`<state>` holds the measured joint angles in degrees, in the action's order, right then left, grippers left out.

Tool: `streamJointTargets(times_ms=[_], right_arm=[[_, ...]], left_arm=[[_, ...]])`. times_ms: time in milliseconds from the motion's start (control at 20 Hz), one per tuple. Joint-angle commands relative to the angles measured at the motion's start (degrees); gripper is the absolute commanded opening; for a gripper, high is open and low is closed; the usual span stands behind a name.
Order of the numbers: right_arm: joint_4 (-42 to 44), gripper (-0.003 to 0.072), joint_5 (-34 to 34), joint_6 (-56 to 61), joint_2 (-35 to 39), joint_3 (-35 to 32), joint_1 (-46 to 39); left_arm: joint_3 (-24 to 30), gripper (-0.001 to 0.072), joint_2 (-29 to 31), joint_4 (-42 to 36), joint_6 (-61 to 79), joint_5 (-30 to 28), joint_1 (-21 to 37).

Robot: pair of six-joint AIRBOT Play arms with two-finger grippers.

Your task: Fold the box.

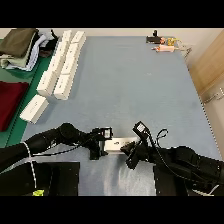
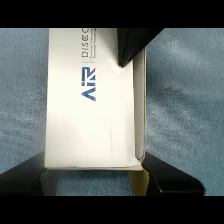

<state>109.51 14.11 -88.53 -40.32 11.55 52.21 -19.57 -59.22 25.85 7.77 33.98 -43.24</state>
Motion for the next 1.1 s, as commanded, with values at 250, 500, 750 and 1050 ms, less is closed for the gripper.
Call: streamJointTargets(times_ms=[250, 500, 750, 1050], right_arm=[[-0.2, 0.0002, 0.8, 0.0, 1.4, -0.1, 0.0], [-0.2, 0.0003, 1.0, 0.0, 6.2, 3.3, 0.0], [-9.3, 0.0003, 5.7, 0.1, 8.8, 7.6, -0.1], [-34.1, 0.0003, 34.7, 16.1, 3.0, 15.1, -8.8]], left_arm=[[0.0, 0.0525, 0.0, -0.1, -0.1, 0.1, 0.0], [0.0, 0.0525, 0.0, -0.1, -0.1, 0.1, 0.0], [0.0, 0.0525, 0.0, -0.1, -0.1, 0.1, 0.0], [0.0, 0.0525, 0.0, -0.1, -0.1, 0.1, 0.0]])
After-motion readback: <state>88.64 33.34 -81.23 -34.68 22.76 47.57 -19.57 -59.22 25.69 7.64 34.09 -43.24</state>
